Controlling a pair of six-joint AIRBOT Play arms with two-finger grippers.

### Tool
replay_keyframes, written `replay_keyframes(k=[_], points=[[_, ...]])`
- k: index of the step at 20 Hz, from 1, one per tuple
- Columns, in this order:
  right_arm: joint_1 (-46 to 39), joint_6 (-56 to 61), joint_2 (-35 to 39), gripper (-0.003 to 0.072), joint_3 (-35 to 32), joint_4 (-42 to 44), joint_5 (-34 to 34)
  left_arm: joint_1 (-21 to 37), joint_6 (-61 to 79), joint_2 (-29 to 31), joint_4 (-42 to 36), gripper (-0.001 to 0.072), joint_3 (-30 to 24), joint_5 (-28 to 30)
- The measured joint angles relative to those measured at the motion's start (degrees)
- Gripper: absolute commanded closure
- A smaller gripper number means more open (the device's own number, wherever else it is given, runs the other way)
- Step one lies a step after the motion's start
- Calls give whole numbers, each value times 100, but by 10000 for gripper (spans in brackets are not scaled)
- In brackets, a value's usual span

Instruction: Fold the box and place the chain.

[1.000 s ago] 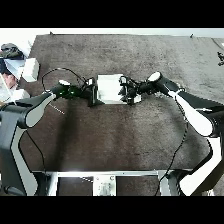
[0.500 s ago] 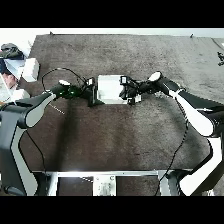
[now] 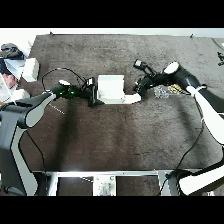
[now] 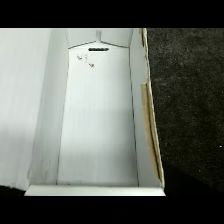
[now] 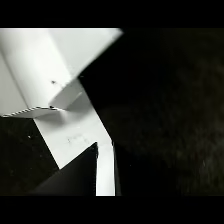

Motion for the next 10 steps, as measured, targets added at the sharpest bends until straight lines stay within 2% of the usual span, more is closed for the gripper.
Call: replay_keyframes(k=[1,2,3,10], points=[[-98,450,44,515,-4,-48,48,0,0,0,2,424,0,0],[-212,931,74,682,-22,-109,72,0,2,0,0,424,0,0],[-319,1335,98,704,-44,-149,85,0,2,0,2,424,0,0],[-686,2966,33,704,-413,-254,94,0,4,0,0,424,0,0]])
